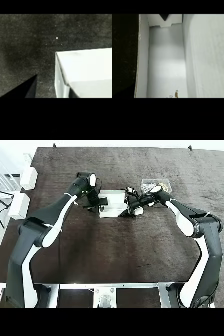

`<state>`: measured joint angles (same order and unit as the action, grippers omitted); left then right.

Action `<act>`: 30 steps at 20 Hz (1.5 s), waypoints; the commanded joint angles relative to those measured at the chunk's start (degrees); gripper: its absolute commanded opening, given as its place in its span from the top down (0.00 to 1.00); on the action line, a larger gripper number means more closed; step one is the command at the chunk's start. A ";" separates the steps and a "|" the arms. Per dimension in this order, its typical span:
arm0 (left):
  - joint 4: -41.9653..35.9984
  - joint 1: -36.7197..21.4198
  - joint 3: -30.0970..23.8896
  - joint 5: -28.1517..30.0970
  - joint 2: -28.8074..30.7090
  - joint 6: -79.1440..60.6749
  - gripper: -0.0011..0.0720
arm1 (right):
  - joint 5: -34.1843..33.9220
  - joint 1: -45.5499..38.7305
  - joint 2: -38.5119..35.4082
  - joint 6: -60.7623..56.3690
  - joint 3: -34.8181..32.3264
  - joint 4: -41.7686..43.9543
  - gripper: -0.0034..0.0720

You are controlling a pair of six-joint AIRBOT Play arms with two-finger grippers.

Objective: Fold the box and place the chain.

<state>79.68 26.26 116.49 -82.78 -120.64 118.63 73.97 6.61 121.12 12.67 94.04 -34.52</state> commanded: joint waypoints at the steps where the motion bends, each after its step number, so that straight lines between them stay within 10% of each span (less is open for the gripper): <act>1: 1.07 0.00 0.31 -1.07 -0.57 0.09 0.40 | 0.02 0.07 0.04 0.00 -0.02 0.02 0.57; 30: 4.31 2.62 2.38 -0.81 -0.57 -0.09 0.42 | 0.02 0.07 0.04 0.00 -0.02 0.02 0.57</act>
<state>83.79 28.84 118.80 -83.02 -121.21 118.65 73.97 6.63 121.12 12.67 94.04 -34.50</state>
